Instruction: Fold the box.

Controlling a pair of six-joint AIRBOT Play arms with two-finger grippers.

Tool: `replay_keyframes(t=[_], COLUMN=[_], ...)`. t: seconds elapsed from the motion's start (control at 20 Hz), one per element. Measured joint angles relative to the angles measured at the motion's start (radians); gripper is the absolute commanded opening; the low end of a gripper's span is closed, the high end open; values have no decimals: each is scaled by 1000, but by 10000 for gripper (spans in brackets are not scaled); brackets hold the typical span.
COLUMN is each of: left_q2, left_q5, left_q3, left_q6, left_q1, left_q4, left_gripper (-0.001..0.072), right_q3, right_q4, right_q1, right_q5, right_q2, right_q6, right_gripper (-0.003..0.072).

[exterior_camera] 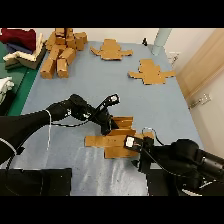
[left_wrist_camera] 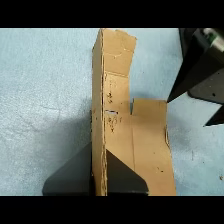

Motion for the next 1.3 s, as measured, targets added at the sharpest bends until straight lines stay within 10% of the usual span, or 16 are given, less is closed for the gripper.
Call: replay_keyframes(t=[0.45,1.3], left_q2=[0,0], left_q5=[0,0], left_q3=[0,0], left_q6=[0,0], left_q1=[0,0], left_q4=[0,0], left_gripper=[15,15], right_q3=[-17,48], right_q4=[-204,-455], right_q1=[74,68], right_q5=[153,169], right_q2=[-190,-137], right_q6=[2,229], right_gripper=[576,579])
